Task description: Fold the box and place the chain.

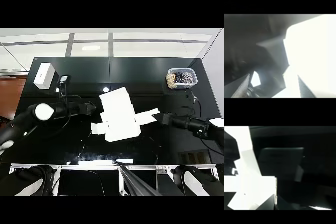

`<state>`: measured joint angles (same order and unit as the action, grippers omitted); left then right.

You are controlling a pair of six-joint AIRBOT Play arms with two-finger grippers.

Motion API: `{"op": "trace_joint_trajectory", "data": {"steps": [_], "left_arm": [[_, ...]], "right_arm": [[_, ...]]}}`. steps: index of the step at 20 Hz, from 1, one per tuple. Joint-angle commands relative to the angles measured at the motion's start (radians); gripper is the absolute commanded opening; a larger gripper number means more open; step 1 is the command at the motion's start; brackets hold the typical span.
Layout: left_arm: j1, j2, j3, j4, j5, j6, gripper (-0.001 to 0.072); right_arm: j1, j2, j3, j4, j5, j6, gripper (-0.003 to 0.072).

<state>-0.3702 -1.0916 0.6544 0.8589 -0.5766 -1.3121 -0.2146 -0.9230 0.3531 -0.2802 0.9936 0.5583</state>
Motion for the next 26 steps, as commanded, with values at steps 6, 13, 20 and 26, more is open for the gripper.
{"op": "trace_joint_trajectory", "data": {"steps": [6,13,20,26], "left_arm": [[0.155,-0.377,0.082,-0.626,-0.438,0.551,0.0714],[0.103,-0.613,0.283,-0.549,-0.74,0.74,0.0649],[0.102,-0.664,0.368,-0.377,-0.83,0.819,0.0084],[0.098,-0.648,0.4,-0.375,-0.765,0.865,0.0022]], "right_arm": [[0.062,0.016,-0.023,0.014,-0.041,-0.001,0.0012],[0.061,0.016,-0.023,0.014,-0.029,-0.001,0.0012],[0.061,0.016,-0.022,-0.01,-0.024,-0.002,0.0013],[0.061,0.016,0.084,-0.259,0.061,-0.003,0.0645]]}}
